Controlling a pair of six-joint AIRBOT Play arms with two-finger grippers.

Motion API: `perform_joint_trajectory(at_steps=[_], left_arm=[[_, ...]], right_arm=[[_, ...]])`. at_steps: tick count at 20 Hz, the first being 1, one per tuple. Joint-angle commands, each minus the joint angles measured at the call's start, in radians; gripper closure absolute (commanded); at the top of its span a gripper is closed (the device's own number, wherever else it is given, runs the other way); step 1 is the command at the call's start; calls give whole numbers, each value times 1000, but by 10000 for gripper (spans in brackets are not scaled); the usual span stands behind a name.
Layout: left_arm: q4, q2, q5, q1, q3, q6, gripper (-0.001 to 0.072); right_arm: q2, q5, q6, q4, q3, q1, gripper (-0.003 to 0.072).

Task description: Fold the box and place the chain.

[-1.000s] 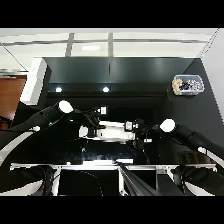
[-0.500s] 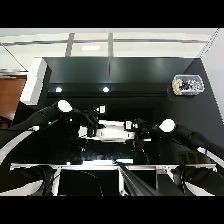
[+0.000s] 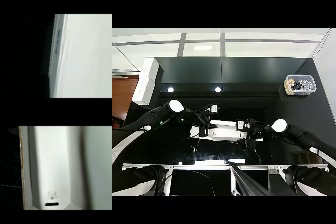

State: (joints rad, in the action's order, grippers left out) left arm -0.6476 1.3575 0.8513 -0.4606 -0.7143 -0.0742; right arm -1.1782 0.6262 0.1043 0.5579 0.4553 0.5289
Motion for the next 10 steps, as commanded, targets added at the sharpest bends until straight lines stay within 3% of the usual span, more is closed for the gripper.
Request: perform_joint_trajectory(at_steps=[1,2,4,5,6,7,10], left_arm=[[2,0,0,0,-1,0,679],[1,-2,0,0,-2,5,621],[-1,-21,16,3,-2,28,224],[-3,-43,23,6,-2,58,119],[-19,-69,26,9,-2,98,118],[-56,-105,40,13,-2,146,118],[-214,-214,121,22,-1,367,124]], right_arm=[[0,2,2,1,-1,1,258],[0,2,1,1,-1,1,262],[0,5,5,2,-1,1,263],[0,18,10,11,-1,1,264],[0,36,26,20,-1,2,347],[0,51,36,21,-1,2,381],[0,46,35,19,-1,2,381]])
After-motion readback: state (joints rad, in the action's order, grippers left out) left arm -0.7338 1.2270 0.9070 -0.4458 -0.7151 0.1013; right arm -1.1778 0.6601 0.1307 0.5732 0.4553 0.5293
